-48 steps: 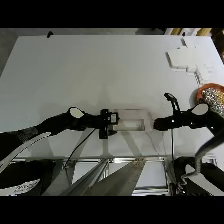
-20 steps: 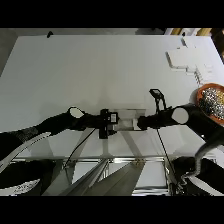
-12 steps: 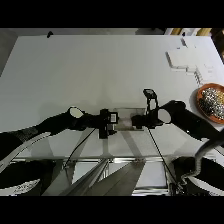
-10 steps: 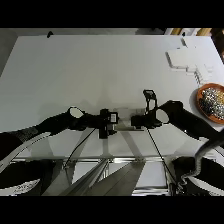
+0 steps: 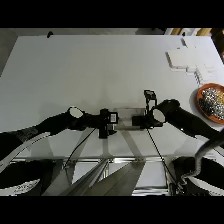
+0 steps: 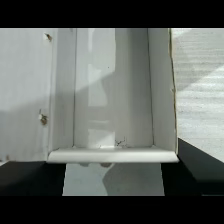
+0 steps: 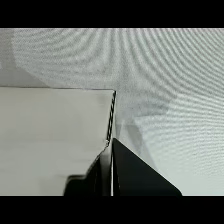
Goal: Fold the box and place the chain.
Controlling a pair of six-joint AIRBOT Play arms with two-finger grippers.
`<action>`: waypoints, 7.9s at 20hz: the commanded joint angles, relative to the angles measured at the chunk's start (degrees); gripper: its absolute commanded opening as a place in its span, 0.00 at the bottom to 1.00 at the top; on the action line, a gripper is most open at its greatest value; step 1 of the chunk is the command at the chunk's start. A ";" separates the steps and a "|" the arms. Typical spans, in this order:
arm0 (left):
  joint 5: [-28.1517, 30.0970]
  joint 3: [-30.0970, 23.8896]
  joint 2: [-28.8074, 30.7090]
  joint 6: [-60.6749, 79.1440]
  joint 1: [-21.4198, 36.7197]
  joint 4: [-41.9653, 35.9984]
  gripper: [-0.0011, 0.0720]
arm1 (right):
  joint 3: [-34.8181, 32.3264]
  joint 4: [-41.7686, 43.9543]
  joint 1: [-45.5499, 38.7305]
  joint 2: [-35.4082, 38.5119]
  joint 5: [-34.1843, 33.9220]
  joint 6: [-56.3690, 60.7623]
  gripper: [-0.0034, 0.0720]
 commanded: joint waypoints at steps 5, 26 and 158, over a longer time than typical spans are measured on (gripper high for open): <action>0.02 0.00 0.02 0.00 -0.02 -0.02 0.29 | 2.19 -4.70 0.04 -0.09 0.76 0.28 0.33; 0.02 0.00 0.02 0.00 -0.02 -0.02 0.29 | 2.69 -8.26 2.95 0.66 3.21 -7.89 0.54; 0.02 0.02 0.02 0.00 -0.02 -0.02 0.29 | 10.56 18.36 -65.37 14.67 6.54 -57.53 0.07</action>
